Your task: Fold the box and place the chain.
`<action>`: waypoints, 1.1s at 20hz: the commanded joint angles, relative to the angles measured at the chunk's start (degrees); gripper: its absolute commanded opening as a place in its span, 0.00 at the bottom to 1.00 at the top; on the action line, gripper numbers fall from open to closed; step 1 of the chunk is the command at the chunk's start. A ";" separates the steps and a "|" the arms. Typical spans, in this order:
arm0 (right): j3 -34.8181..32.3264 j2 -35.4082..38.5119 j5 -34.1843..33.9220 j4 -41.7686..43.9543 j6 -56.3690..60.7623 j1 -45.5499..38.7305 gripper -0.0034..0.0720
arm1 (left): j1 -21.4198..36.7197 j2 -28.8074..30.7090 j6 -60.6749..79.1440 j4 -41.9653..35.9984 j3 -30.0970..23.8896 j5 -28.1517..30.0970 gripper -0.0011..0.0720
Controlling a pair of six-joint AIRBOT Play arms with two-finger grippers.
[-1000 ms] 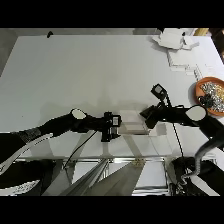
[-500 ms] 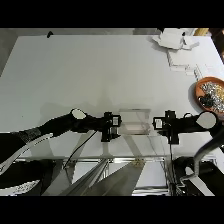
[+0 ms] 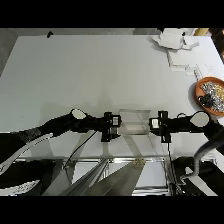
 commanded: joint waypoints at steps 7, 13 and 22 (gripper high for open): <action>-0.20 -2.60 1.29 10.14 -0.63 0.11 0.28 | 0.00 0.04 -0.02 -0.02 -0.04 -0.15 0.39; -2.01 -3.34 -2.36 10.95 -1.84 4.44 0.56 | 0.00 0.04 0.00 -0.02 -0.04 -0.17 0.39; -2.01 10.38 3.78 -1.20 23.12 -4.37 0.36 | 0.00 0.04 -0.02 -0.02 -0.04 -0.17 0.39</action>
